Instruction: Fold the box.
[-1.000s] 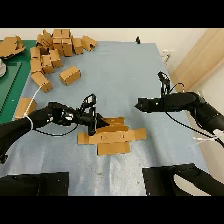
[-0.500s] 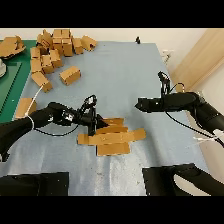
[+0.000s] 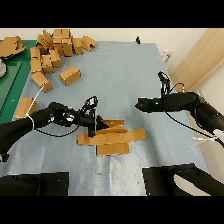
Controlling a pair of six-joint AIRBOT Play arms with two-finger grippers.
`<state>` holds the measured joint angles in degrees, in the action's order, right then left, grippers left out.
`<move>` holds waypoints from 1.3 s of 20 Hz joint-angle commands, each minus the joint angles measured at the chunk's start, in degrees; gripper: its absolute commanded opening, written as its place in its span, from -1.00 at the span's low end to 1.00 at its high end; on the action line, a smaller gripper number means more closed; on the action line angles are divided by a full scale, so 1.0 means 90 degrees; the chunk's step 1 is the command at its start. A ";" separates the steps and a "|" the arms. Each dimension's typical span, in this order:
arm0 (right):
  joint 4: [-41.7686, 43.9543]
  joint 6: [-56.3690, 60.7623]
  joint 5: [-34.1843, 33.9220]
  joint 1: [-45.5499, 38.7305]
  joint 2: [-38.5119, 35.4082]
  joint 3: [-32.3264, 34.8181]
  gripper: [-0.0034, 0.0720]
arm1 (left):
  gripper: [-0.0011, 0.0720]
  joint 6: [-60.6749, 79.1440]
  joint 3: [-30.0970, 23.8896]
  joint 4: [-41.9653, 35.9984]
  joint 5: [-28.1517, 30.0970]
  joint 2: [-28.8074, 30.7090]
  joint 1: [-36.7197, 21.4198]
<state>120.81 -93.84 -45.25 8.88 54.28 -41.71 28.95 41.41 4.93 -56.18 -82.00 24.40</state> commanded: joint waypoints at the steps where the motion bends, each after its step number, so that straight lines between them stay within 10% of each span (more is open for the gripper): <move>1: 0.0002 0.0000 -0.0002 0.0007 0.0005 0.0002 -0.68 | -0.94 0.0000 0.0007 0.0046 0.0029 0.0005 0.0029; 11: -0.0903 -0.0243 -0.1379 0.0981 -0.1236 0.0002 -0.89 | -0.94 -0.0194 0.0007 0.0019 0.0012 0.0002 0.0019; 23: -0.3755 0.0527 -0.2489 0.6589 -0.3655 0.1899 -0.88 | -0.94 -0.0194 0.0007 0.0019 0.0012 0.0002 0.0027; 26: -0.5022 0.0214 -0.1047 0.7006 -0.3259 0.2273 0.32 | -0.94 -0.0194 0.0007 0.0019 0.0012 0.0002 0.0027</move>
